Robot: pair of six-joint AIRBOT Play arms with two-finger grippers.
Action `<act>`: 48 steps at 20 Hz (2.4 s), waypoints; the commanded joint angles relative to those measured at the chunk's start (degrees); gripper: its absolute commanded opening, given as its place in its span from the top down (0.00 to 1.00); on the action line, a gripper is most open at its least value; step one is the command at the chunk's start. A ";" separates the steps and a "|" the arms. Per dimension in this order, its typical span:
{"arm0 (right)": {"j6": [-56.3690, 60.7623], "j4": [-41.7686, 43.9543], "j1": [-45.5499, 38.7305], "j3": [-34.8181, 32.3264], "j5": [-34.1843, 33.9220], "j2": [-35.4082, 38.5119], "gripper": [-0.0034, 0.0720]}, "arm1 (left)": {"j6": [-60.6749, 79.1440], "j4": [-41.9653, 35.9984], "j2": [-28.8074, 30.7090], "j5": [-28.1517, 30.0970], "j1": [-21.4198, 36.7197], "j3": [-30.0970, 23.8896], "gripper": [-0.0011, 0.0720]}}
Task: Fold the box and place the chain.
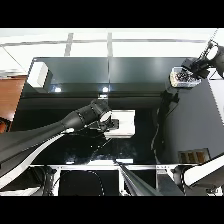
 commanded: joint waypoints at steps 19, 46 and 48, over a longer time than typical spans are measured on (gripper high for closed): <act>-26.53 18.67 -2.62 4.96 12.00 21.94 0.94 | 0.02 -0.22 0.00 -0.07 0.02 0.00 0.95; -31.78 40.57 34.12 -34.97 15.23 54.99 0.94 | 0.04 0.00 0.00 0.09 0.04 0.00 0.95; -31.80 40.19 34.40 -37.57 12.02 54.82 0.94 | 0.04 0.00 0.00 0.09 0.04 0.00 0.95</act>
